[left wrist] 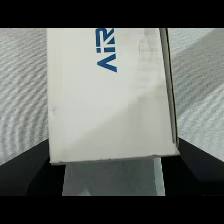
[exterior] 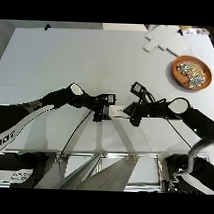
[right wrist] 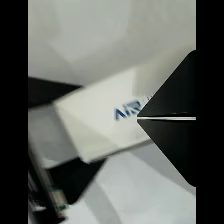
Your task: Fold the box and place the chain.
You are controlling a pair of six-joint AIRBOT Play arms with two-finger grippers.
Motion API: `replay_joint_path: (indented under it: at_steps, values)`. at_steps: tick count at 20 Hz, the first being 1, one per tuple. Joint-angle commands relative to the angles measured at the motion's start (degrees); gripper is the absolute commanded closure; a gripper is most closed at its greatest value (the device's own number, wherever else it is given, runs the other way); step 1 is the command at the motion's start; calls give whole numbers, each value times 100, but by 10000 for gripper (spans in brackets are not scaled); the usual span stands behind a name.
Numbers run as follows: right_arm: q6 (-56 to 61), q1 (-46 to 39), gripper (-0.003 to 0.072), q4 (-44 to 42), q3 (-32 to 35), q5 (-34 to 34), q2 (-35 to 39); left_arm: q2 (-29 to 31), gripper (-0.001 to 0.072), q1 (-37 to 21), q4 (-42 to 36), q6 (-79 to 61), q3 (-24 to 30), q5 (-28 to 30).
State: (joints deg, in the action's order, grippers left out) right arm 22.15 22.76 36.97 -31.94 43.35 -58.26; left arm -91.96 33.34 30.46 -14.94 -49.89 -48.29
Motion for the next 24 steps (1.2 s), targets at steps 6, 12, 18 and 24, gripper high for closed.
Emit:
replay_joint_path:
  at_steps: [6, 12, 18, 24]
  values:
    - [5031, -4, 674, 4837, -1025, 501, 837, 2, 701, -4, 4, -7, 0, 2]
    - [6186, -4, 674, 6258, -1025, 1989, 820, 2, 701, -2, -61, -9, 0, -4]
    - [6358, -2, 674, 6166, -1025, 1897, 820, 470, 708, -188, -83, 807, 0, 280]
    - [6509, -2, 674, 6120, -1025, 2052, 820, 2063, 710, -1711, 2894, 4441, 4, 664]
